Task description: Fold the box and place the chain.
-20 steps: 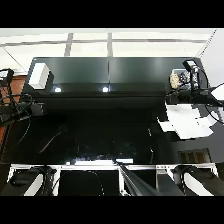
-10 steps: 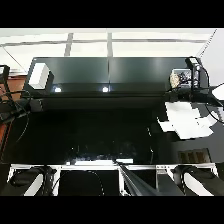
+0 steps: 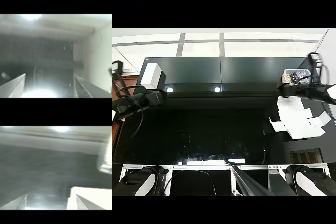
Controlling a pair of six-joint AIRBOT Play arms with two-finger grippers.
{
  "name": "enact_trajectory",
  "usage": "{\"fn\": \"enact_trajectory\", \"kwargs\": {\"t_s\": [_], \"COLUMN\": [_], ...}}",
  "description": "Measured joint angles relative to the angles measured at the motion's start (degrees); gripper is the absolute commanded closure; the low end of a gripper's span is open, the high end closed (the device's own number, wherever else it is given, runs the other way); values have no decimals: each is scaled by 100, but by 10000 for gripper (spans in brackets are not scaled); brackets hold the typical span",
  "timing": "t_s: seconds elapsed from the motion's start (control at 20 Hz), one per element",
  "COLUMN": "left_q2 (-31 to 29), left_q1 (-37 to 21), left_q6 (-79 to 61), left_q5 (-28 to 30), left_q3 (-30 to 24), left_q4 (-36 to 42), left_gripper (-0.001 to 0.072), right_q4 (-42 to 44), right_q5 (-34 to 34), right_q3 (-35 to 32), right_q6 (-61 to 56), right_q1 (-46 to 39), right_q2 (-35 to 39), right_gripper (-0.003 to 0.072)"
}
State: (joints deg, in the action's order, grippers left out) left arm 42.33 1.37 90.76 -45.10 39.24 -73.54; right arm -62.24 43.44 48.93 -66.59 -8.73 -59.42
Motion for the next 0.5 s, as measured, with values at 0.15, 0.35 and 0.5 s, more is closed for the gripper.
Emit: {"fn": "enact_trajectory", "kwargs": {"t_s": [0.15, 0.35, 0.5], "left_q2": [332, 616, 752], "left_q1": [0, 0, 0], "left_q6": [-17, -33, -33], "left_q5": [-271, -356, -380], "left_q3": [15, 15, 15], "left_q4": [125, 188, 208], "left_gripper": [0, 0, 0], "right_q4": [-874, -1167, -1049], "right_q5": [136, 468, 1204], "right_q3": [181, 492, 973], "right_q6": [-743, -881, -70], "right_q1": [-1113, -2796, -3543], "right_q2": [-219, -741, -1325], "right_gripper": [-26, -26, -25]}}
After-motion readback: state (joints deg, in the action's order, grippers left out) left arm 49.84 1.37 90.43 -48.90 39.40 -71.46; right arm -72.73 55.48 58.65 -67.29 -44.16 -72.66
